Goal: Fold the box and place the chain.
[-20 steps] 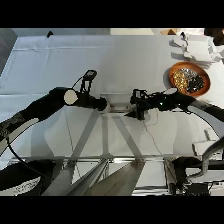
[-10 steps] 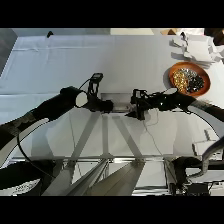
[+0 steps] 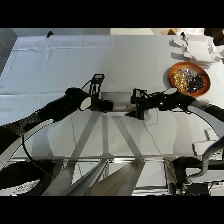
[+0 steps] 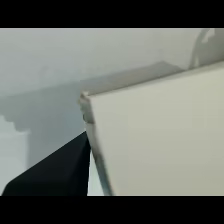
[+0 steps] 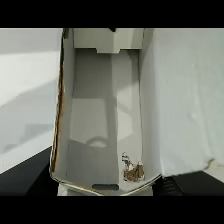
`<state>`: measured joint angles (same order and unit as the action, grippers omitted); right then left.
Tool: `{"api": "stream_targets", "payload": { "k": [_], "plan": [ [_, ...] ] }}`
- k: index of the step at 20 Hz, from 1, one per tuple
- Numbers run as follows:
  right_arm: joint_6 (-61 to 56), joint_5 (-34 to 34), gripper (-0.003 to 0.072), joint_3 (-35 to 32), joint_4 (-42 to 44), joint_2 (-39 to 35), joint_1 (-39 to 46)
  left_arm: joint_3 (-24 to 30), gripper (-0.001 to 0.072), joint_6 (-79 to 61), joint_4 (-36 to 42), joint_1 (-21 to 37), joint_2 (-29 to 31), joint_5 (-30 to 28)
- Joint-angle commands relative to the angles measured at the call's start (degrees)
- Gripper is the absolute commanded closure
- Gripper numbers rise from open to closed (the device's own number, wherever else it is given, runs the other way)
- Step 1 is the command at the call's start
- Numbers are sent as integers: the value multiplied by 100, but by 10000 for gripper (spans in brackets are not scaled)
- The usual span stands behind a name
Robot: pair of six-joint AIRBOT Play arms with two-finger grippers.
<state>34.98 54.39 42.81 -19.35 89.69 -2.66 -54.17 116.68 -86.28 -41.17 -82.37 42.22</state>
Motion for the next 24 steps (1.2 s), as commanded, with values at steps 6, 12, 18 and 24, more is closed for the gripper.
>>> {"api": "stream_targets", "payload": {
  "k": [6, 12, 18, 24],
  "plan": [
    [2, 9, 148, 4, -31, -4, -2, -2, 393, 975, -732, -144, -4, 116],
    [4, 9, 148, 4, -31, -4, 0, -348, 99, 931, -678, -111, 4, 684],
    [2, 20, 148, 2, -31, -4, 0, -723, 155, 966, -769, -111, -48, 1012],
    [2, 22, 148, 4, -31, -4, 0, -1110, 255, 1554, -831, -181, -509, 1384]
  ]
}}
